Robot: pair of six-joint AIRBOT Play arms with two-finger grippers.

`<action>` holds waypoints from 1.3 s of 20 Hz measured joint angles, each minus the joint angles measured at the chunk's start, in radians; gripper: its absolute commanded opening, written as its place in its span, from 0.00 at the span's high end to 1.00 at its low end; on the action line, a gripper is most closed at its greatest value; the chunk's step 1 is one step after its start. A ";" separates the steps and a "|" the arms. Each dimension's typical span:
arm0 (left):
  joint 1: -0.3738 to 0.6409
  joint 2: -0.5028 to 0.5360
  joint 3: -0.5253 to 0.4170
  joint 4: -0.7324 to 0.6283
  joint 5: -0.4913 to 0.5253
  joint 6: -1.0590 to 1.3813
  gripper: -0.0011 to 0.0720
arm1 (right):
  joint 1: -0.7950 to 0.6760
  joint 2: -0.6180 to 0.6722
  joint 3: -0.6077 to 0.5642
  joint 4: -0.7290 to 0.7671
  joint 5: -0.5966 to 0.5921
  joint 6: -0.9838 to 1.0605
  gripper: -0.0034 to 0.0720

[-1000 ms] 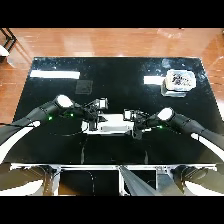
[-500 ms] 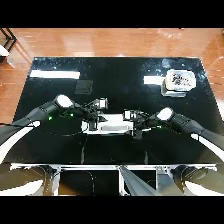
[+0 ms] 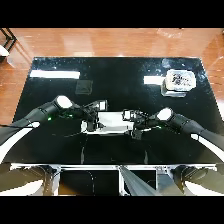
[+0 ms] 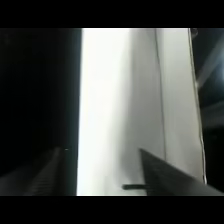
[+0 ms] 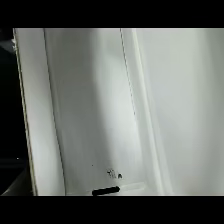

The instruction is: Fold the box and place the chain.

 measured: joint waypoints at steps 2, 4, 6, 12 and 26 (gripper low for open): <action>0.009 0.022 0.000 0.020 -0.009 -0.041 0.12 | 0.000 0.000 0.000 0.000 0.000 0.000 0.25; 0.027 0.052 0.000 0.042 -0.007 -0.081 0.12 | 0.000 0.000 0.000 -0.002 0.000 0.000 0.25; 0.050 0.091 0.000 0.052 -0.012 -0.118 0.12 | 0.000 0.000 0.000 -0.002 -0.001 0.001 0.25; 0.153 0.238 0.000 0.108 -0.106 -0.307 0.40 | 0.000 0.000 0.000 -0.003 -0.005 0.005 0.25; 0.091 0.301 -0.090 -0.056 -0.125 -0.563 0.96 | 0.001 0.000 0.000 -0.003 -0.006 0.006 0.42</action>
